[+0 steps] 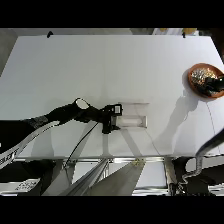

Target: Fold the box and place the chain.

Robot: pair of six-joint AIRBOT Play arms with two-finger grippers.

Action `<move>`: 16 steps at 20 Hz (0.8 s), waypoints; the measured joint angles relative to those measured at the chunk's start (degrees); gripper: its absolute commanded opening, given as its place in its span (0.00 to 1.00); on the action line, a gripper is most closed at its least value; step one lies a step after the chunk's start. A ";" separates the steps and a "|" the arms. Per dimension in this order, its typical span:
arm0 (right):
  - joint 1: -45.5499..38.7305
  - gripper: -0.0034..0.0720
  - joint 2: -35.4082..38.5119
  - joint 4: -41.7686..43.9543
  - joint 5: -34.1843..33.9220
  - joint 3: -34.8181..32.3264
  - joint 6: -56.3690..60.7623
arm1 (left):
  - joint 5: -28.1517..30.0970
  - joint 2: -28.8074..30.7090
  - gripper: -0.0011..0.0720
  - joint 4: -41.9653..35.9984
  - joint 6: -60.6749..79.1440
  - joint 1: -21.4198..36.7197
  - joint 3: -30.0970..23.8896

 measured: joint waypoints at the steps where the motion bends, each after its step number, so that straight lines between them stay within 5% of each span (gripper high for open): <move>1: 0.02 0.07 0.85 0.00 0.72 0.00 0.20 | 0.00 0.00 0.44 0.00 0.00 0.00 0.00; 7: 0.02 0.07 11.52 1.81 5.66 -0.02 0.87 | 0.00 0.00 0.44 0.00 0.00 0.00 0.00; 16: 2.16 0.07 38.27 14.69 15.17 0.00 -1.03 | 0.00 0.00 0.44 0.00 0.00 0.00 0.00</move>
